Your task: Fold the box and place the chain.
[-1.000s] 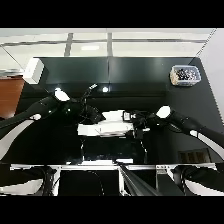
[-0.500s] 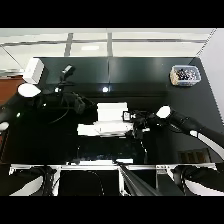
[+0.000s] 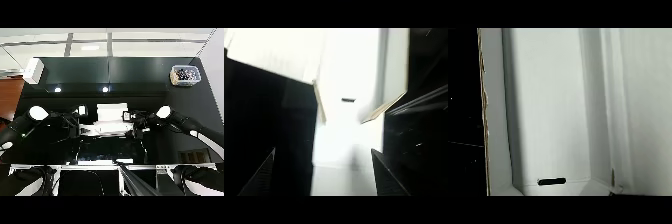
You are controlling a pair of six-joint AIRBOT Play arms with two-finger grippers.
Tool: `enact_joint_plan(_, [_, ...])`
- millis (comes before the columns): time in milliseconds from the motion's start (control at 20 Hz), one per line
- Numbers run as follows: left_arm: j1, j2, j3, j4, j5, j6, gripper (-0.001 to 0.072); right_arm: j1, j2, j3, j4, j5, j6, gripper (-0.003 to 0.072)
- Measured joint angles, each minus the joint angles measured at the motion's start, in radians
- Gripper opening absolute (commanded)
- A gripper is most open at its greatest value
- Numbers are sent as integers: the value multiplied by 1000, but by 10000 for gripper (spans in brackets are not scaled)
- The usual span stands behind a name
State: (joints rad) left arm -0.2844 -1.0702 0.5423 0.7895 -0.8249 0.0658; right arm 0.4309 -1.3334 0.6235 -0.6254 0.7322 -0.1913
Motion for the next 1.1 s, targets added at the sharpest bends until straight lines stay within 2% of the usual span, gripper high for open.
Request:
enact_joint_plan(200, [-30,-63,24,29,15,44,690,0,0,0,0,0,0,171])
enact_joint_plan(350, [-39,-105,39,-47,-13,89,669,0,0,0,0,0,0,171])
enact_joint_plan(400, [-43,-115,40,-71,-29,103,548,0,0,0,0,0,0,171])
enact_joint_plan(450, [-47,-124,43,-91,-42,116,463,0,0,0,0,0,0,172])
enact_joint_plan(500, [-52,-129,44,-102,-53,124,452,0,0,0,0,0,0,172])
enact_joint_plan(600, [-58,-137,46,-122,-68,135,235,0,0,0,0,0,0,171])
enact_joint_plan(900, [-66,-145,47,-167,-71,146,224,0,0,0,0,0,0,171])
enact_joint_plan(1100, [-93,-164,47,-243,-30,148,224,0,0,0,0,0,0,171])
